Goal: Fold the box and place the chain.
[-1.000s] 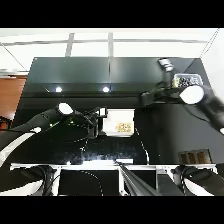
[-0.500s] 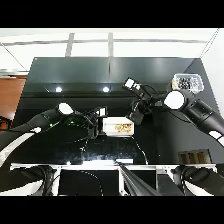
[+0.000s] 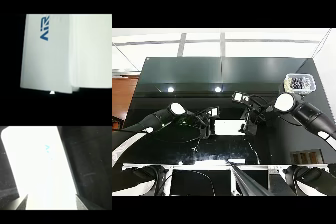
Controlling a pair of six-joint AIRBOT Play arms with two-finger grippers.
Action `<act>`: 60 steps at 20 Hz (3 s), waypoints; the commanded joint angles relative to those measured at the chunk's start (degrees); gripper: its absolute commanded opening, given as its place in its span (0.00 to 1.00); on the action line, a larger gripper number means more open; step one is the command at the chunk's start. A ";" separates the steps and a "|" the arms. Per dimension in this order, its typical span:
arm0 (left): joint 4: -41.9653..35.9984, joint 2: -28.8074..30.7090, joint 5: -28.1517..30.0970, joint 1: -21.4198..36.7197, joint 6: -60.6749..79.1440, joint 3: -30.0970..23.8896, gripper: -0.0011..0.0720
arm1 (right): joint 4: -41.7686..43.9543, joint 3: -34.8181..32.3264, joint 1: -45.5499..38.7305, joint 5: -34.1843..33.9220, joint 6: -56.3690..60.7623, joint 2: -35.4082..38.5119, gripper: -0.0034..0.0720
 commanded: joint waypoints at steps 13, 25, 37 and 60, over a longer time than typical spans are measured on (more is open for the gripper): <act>-0.02 -0.02 0.04 -0.02 0.02 0.02 0.57 | 2.14 -0.59 -0.04 -1.70 -4.22 -0.83 0.37; -0.02 -0.02 0.04 -0.02 0.02 0.02 0.57 | 2.12 -1.90 -0.02 -1.68 -3.58 -1.33 0.48; -0.02 -0.02 0.02 -0.02 0.02 0.02 0.57 | 2.01 -1.38 -0.66 -1.84 4.48 1.64 0.48; -0.04 -0.02 -0.17 -0.02 0.02 0.02 0.57 | 28.04 -10.71 -8.37 -0.20 26.45 -9.88 0.05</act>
